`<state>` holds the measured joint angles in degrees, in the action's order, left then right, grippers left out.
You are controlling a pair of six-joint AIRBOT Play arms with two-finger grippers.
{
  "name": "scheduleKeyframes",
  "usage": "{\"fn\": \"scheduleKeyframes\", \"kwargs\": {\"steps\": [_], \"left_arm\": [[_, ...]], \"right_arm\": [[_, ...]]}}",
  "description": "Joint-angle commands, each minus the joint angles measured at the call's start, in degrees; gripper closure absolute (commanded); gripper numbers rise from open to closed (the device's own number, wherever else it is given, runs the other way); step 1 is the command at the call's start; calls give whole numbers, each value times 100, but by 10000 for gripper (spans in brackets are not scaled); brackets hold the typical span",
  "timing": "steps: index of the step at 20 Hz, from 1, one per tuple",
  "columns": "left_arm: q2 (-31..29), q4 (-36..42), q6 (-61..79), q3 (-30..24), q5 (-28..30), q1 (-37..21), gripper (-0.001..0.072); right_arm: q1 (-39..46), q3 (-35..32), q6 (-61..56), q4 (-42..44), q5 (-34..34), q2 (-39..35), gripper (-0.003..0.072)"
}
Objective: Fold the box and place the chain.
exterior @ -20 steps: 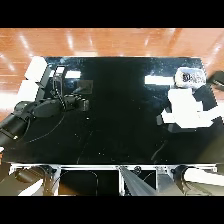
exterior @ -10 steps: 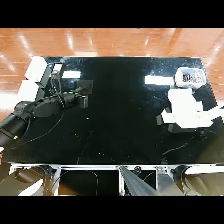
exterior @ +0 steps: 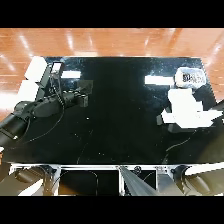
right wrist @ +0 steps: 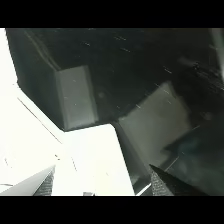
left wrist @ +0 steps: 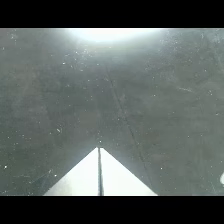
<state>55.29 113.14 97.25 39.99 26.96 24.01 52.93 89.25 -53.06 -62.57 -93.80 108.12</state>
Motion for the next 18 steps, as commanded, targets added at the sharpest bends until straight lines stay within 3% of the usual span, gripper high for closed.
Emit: {"fn": "scheduleKeyframes", "kwargs": {"steps": [1, 4, 6, 7, 8, 13, 18], "left_arm": [[2, -2, 2, 0, -2, -2, 688], [2, -2, 2, 0, 0, -2, 688], [2, -2, 2, 0, 0, -2, 688], [2, -2, 2, 0, -2, -2, 688], [2, -2, 0, 0, -4, -2, 688], [2, 0, 0, 0, -2, -2, 688], [2, 0, 0, 0, -4, -2, 688]], "right_arm": [[-203, 96, 11, 37, -170, 133, -34], [-275, 59, -223, -313, -330, 205, -18], [-293, 59, -219, -520, -439, 203, 345], [-295, 59, -87, -492, -496, 203, 567], [-308, 59, 63, -476, -579, 203, 659], [-741, -46, 343, 302, -713, 46, 658], [-1945, -765, 352, 1158, -743, -549, 658]]}}
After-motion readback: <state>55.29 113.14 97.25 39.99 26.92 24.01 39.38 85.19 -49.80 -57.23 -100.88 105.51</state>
